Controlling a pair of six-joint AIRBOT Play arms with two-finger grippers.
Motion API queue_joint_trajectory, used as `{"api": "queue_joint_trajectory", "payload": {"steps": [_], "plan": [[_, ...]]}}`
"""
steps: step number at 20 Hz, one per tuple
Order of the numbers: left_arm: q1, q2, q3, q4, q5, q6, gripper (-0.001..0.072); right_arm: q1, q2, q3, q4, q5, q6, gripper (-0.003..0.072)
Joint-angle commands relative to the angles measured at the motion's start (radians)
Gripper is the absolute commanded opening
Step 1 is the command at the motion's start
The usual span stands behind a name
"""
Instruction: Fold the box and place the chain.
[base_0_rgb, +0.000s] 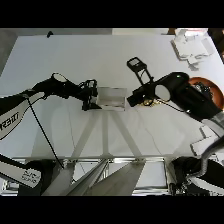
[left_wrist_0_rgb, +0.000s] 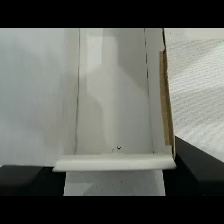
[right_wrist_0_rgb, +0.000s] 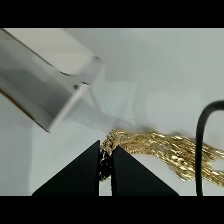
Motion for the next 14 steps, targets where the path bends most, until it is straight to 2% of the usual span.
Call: {"api": "queue_joint_trajectory", "payload": {"steps": [1, 3, 10, 14], "plan": [[0.000, 0.001, 0.000, 0.000, 0.001, 0.000, 0.0318, 0.061, -0.081, 0.010, 0.056, -0.100, 0.008, 0.0012], [0.000, 0.001, 0.000, 0.000, 0.000, 0.000, 0.0318, 0.095, -0.125, 0.043, 0.058, -0.138, 0.008, 0.0012], [0.000, 0.001, 0.000, 0.000, 0.000, 0.000, 0.0318, 0.171, -0.319, 0.312, 0.058, -0.151, 0.008, 0.0013], [0.000, 0.001, 0.000, 0.000, 0.000, 0.000, 0.0318, 0.178, -0.380, 0.337, 0.058, -0.144, 0.008, 0.0014]]}}
